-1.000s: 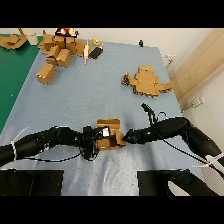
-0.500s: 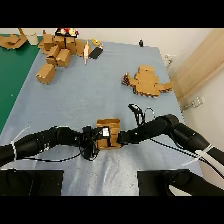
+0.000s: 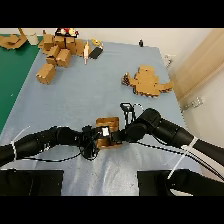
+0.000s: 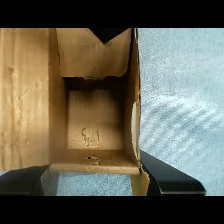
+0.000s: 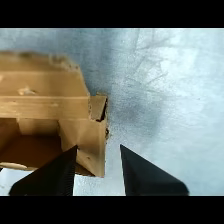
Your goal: Fold the box.
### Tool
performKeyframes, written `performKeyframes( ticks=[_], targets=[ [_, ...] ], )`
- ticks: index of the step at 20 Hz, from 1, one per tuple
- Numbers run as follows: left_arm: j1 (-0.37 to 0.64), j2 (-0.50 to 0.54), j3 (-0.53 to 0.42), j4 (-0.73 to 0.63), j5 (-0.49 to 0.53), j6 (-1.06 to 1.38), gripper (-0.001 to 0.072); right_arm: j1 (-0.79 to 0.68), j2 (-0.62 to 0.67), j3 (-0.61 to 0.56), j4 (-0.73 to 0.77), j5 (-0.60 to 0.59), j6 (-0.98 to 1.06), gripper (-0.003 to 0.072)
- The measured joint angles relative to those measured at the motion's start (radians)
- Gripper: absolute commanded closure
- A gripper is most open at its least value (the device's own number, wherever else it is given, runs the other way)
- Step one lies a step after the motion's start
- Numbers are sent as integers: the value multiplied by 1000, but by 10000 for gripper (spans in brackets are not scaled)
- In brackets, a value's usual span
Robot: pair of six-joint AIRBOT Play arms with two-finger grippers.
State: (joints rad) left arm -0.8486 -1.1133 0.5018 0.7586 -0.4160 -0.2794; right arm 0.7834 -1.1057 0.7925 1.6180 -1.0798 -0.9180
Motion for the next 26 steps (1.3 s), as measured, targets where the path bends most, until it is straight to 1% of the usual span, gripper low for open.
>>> performKeyframes(
  ticks=[2, 5, 7, 8, 9, 12, 16, 21, 25, 26],
  targets=[
    [0, 0, 0, 0, -7, 2, 171, 15, -10, 24, -30, -26, 35, 289],
    [0, 0, 0, 0, -8, 2, 171, 29, -10, 51, -52, -99, 64, 288],
    [0, 0, 0, 0, -6, 2, 171, 31, -2, 60, -65, -117, 73, 282],
    [0, 0, 0, 0, -5, 2, 171, 32, 1, 62, -65, -119, 74, 275],
    [0, 0, 0, 0, -4, 2, 171, 33, 3, 64, -59, -117, 77, 234],
    [0, 0, 0, 0, -3, 2, 171, 34, -2, 67, -43, -81, 77, 233],
    [0, 0, 0, 0, -3, 1, 171, 46, -42, 67, 3, -47, 71, 233],
    [0, 0, 0, 0, -3, 0, 171, 56, -107, 68, -8, -78, 65, 234],
    [0, 0, 0, 0, -3, 0, 171, 58, -129, 68, -37, -97, 67, 259],
    [0, 0, 0, 0, -3, 0, 171, 58, -137, 68, -44, -98, 71, 290]
  ],
)
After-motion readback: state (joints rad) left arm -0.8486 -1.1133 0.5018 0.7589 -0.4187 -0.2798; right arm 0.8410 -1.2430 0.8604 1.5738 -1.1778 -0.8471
